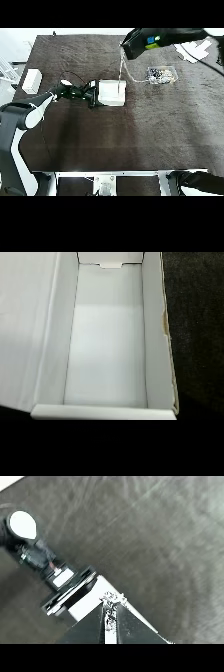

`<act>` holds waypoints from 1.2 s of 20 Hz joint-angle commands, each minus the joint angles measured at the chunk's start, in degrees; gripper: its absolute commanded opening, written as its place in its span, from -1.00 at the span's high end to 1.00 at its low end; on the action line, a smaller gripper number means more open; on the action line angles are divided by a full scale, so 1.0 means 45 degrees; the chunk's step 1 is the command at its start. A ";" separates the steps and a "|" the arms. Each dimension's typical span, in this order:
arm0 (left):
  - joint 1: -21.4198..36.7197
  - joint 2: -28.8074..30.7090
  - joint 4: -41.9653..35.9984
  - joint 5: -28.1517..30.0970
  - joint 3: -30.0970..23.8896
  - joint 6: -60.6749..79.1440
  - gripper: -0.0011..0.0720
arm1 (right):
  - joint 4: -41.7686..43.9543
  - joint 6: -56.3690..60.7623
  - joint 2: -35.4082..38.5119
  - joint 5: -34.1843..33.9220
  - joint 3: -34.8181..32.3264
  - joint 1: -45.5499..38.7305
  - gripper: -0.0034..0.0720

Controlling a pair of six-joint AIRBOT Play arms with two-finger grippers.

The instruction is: Fold the box and place the chain.

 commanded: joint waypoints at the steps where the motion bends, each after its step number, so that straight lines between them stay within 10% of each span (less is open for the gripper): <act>1: 0.0005 0.0005 0.0000 0.0000 0.0000 -0.0005 -0.15 | 0.0044 0.0423 -0.0306 -0.0306 -0.0758 0.0087 0.89; 17: 0.0005 0.0005 0.0000 0.0000 0.0000 -0.0005 -0.15 | 0.0787 0.1073 -0.1282 -0.6324 -0.6436 0.0073 0.90; 24: 0.0005 0.0005 0.0000 0.0005 0.0000 0.0000 -0.15 | 0.0738 0.1073 -0.3609 -0.6693 -0.6635 0.0053 0.89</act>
